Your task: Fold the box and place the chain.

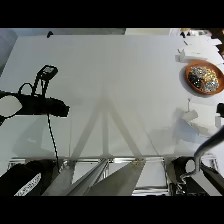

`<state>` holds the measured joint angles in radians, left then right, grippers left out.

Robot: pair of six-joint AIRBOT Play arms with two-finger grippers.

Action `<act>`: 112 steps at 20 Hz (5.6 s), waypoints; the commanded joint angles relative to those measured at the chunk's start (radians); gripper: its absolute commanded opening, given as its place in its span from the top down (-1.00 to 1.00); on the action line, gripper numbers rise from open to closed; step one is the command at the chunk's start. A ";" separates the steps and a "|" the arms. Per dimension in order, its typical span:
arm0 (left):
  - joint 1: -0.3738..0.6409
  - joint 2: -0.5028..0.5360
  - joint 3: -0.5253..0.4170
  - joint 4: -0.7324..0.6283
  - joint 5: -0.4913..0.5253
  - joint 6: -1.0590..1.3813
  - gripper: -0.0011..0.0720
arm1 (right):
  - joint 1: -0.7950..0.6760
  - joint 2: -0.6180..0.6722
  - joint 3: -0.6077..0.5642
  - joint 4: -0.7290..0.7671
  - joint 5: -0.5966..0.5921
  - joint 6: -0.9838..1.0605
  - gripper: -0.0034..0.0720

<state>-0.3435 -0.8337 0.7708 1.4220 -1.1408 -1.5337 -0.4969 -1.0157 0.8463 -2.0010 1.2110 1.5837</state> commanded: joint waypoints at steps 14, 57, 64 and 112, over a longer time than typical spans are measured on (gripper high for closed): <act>0.001 0.001 0.000 0.000 0.000 0.000 0.89 | -0.051 -0.440 0.089 -0.235 0.051 0.010 0.86; 0.005 -0.060 0.001 -0.271 0.392 0.129 0.18 | 0.741 0.622 -0.588 0.756 -0.321 -0.043 0.86; 0.030 -0.520 0.008 -1.213 0.180 1.006 -0.78 | 0.741 0.622 -0.588 0.794 -0.311 -0.043 0.86; -0.282 -0.688 0.143 -1.007 0.313 1.796 0.95 | 0.741 0.623 -0.320 0.771 -0.195 -0.104 -0.23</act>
<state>-0.6216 -1.5192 0.9119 0.3969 -0.8883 0.2539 0.2428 -0.3935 0.5213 -1.2217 0.9848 1.4807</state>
